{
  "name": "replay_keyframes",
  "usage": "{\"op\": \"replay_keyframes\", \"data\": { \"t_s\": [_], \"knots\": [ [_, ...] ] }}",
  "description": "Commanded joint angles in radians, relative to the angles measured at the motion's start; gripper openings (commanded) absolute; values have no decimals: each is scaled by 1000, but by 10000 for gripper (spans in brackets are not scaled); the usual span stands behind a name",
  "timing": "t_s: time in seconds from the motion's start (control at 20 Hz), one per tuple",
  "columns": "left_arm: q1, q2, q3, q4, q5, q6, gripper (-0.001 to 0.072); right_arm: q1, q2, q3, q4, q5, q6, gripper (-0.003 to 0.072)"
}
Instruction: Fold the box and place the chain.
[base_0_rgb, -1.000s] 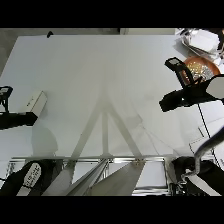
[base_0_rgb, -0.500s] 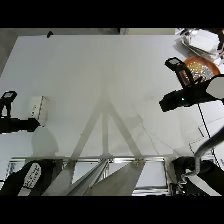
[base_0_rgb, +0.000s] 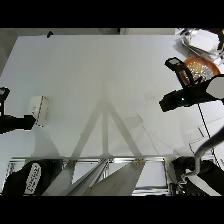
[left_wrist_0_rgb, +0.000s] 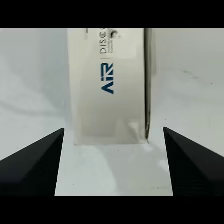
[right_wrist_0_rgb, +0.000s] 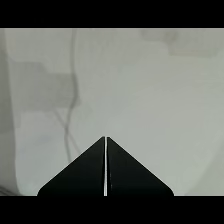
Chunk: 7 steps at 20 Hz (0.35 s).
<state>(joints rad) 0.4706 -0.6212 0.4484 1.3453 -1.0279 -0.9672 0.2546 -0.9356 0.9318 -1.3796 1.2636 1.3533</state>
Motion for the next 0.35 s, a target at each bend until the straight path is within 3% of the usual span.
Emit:
{"op": "replay_keyframes", "data": {
  "t_s": [0.0,0.3],
  "knots": [
    [-56,13,0,16,3,2,692,0,1,1,0,0,0,19],
    [-69,12,0,29,18,1,693,0,1,1,0,0,0,19]
  ]
}}
